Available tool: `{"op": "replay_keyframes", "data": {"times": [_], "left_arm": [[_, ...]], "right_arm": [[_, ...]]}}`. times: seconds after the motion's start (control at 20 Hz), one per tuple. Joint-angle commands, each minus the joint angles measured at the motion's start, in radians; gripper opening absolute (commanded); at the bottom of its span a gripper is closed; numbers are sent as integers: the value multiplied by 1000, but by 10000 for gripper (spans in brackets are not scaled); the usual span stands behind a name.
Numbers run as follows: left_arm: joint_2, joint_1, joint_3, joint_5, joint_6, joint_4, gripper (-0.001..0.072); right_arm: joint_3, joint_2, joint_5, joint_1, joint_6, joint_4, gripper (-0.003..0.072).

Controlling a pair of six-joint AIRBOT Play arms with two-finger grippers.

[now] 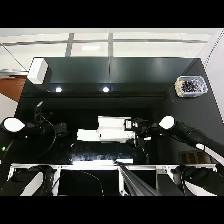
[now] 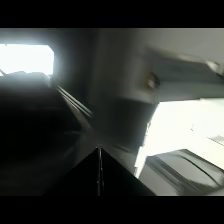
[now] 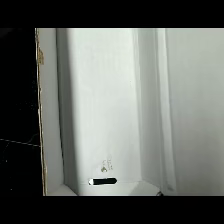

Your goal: Fold the box and place the chain.

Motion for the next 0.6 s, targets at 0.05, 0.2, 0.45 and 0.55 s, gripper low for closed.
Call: {"op": "replay_keyframes", "data": {"times": [0.05,0.2,0.45,0.55], "left_arm": [[-156,11,-31,-36,155,-202,31],[-238,11,-31,-29,215,-245,30],[-323,-15,-31,-36,364,-349,30],[-335,-40,-31,-34,418,-383,30]], "right_arm": [[0,0,1,0,0,0,473],[0,0,0,0,0,0,473],[0,0,0,0,0,0,473],[0,0,0,0,0,0,473]]}}
